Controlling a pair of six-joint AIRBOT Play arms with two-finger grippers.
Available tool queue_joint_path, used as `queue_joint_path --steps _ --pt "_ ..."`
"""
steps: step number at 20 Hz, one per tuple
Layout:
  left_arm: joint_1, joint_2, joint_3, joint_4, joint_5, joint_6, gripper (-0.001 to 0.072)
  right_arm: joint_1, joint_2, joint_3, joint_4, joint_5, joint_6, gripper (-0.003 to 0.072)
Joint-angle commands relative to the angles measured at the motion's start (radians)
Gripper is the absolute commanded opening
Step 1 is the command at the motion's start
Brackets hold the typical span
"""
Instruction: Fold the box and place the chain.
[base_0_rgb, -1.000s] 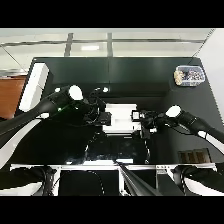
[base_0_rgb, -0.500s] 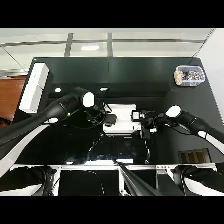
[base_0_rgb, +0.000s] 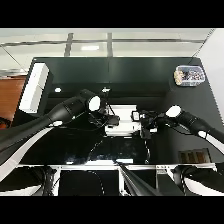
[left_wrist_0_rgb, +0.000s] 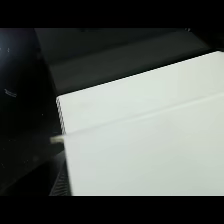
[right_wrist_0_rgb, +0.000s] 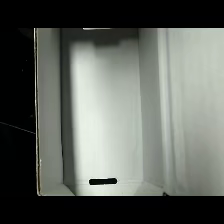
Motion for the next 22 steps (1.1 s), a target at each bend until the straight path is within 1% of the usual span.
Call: queue_joint_path --steps 1,4,8,13,16,21,22 --pt "-0.01 -0.016 0.002 0.063 -0.04 -0.078 0.0395 0.004 0.0 -0.002 0.002 -0.005 0.002 0.0415" --pt "-0.01 -0.019 0.002 0.093 -0.044 -0.128 0.0395 0.004 0.0 -0.002 0.003 -0.013 0.009 0.0415" --pt "-0.01 -0.02 0.002 0.19 -0.048 -0.211 0.0395 0.004 0.0 -0.002 0.003 -0.014 0.01 0.0415" --pt "-0.01 -0.024 0.002 0.182 -0.019 -0.271 0.0395 0.004 0.0 -0.002 0.003 -0.016 0.012 0.0415" --pt "-0.019 -0.041 0.006 0.187 -0.029 -0.298 0.0394 0.004 0.0 -0.002 0.003 -0.018 0.013 0.0415" --pt "-0.041 -0.077 0.047 0.191 -0.051 -0.3 0.0393 0.004 0.0 -0.002 0.003 -0.018 0.013 0.0415" --pt "-0.044 -0.085 0.049 0.184 -0.061 -0.3 0.0363 0.004 0.0 -0.002 0.003 -0.018 0.013 0.0415"
